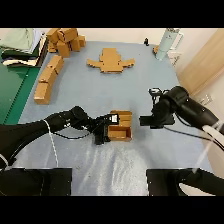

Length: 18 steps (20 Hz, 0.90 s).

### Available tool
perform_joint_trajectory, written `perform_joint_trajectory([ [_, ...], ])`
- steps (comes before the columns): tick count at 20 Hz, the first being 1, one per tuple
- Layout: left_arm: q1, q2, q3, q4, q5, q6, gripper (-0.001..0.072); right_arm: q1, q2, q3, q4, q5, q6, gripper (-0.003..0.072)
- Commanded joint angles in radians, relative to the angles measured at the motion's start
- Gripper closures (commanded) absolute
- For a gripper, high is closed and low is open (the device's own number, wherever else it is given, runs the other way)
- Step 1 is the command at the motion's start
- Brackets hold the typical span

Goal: Fold the box.

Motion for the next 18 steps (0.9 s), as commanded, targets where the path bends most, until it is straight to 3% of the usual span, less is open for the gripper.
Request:
perform_joint_trajectory([
  [1, 0.000, 0.001, 0.001, 0.000, 0.000, 0.000, 0.0240, -0.275, -0.171, 0.007, 0.327, 0.163, -0.449, 0.0680],
  [4, 0.000, 0.001, 0.001, 0.000, 0.000, 0.000, 0.0241, -0.455, -0.350, 0.064, 0.909, 0.123, -0.880, 0.0680],
  [6, 0.000, 0.001, 0.001, 0.000, 0.000, 0.000, 0.0241, -0.479, -0.415, 0.128, 1.118, 0.049, -1.079, 0.0680],
  [9, 0.000, 0.001, 0.001, 0.000, 0.000, 0.000, 0.0241, -0.445, -0.439, 0.230, 1.149, 0.011, -1.159, 0.0680],
  [12, 0.000, 0.001, 0.001, 0.000, 0.000, 0.000, 0.0241, -0.393, -0.422, 0.249, 1.143, -0.064, -1.220, 0.0680],
  [16, 0.000, 0.001, 0.001, 0.000, 0.000, 0.000, 0.0241, -0.288, -0.364, 0.158, 1.132, -0.063, -1.279, 0.0680],
  [18, 0.000, 0.001, 0.001, 0.000, 0.001, 0.000, 0.0241, -0.227, -0.299, 0.071, 1.081, -0.007, -1.281, 0.0680],
])
